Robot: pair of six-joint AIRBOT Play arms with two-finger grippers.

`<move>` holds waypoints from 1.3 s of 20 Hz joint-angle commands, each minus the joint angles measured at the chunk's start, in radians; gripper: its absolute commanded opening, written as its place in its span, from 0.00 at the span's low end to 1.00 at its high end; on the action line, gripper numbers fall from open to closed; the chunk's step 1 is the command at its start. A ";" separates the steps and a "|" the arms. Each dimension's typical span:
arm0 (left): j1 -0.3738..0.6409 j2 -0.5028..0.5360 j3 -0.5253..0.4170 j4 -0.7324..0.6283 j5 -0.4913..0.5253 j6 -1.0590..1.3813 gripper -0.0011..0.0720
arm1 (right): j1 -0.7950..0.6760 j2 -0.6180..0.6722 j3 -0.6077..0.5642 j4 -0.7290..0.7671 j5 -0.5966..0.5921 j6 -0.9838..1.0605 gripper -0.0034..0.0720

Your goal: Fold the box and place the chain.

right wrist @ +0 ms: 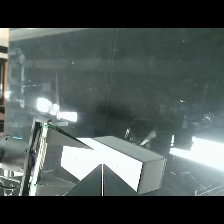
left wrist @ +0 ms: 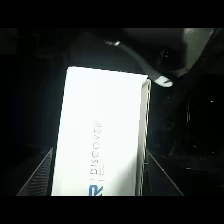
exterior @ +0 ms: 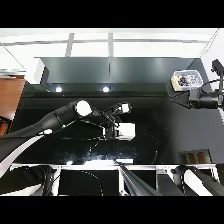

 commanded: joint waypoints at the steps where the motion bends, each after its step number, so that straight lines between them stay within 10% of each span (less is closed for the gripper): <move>1: 0.002 -0.008 0.001 0.002 -0.029 -0.002 0.99 | 0.000 0.001 0.000 0.000 -0.016 -0.029 0.06; 26: -0.018 -0.031 0.001 0.111 -0.036 -0.002 0.99 | 0.000 0.001 0.000 0.000 -0.024 -0.045 0.06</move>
